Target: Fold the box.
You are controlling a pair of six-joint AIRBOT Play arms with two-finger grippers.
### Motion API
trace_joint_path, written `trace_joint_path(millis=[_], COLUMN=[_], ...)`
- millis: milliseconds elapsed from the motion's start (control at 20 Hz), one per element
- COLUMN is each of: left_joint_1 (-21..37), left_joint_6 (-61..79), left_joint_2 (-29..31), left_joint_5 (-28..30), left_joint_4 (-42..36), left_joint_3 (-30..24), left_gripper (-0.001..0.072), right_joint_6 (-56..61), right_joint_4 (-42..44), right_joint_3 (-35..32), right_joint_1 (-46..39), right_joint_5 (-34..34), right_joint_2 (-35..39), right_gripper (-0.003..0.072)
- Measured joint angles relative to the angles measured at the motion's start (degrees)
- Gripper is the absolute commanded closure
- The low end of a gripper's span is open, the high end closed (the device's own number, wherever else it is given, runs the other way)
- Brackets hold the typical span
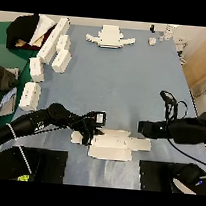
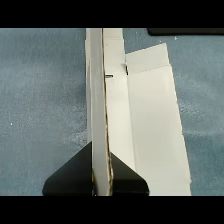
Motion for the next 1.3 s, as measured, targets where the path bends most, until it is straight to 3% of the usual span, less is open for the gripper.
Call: trace_joint_path(millis=[300, 350, 400, 450, 500, 800, 1000, 1300], left_joint_1=[0.0, 0.0, 0.0, 0.0, 0.0, 0.0, 0.0, 0.0], left_joint_6=[0.0, 0.0, 0.0, 0.0, 0.0, 0.0, 0.0, 0.0], left_joint_2=[0.0, 0.0, 0.0, 0.0, 0.0, 0.0, 0.0, 0.0], left_joint_5=[0.0, 0.0, 0.0, 0.0, 0.0, 0.0, 0.0, 0.0], left_joint_4=[0.0, 0.0, 0.0, 0.0, 0.0, 0.0, 0.0, 0.0], left_joint_3=[0.0, 0.0, 0.0, 0.0, 0.0, 0.0, 0.0, 0.0], left_gripper=[0.0695, 0.0695, 0.0695, 0.0695, 0.0695, 0.0695, 0.0695, 0.0695], right_joint_6=[5.1, 4.9, 4.1, 3.4, 2.4, -9.0, -15.7, -18.7], right_joint_4=[-3.1, -4.5, -6.6, -8.7, -11.2, -21.1, -22.4, -21.4], right_joint_3=[-3.2, -4.0, -4.7, -5.1, -5.5, -6.3, -6.4, -6.4], right_joint_1=[23.9, 28.1, 32.4, 35.8, 38.9, 45.7, 46.6, 46.9], right_joint_5=[-1.7, -0.9, 0.0, 0.6, 1.2, 5.8, 11.5, 14.2], right_joint_2=[2.7, 2.6, 2.6, 2.6, 2.5, 1.0, -6.1, -16.7], right_gripper=[0.0682, 0.0655, 0.0479, 0.0239, 0.0146, 0.0139, 0.0139, 0.0140])
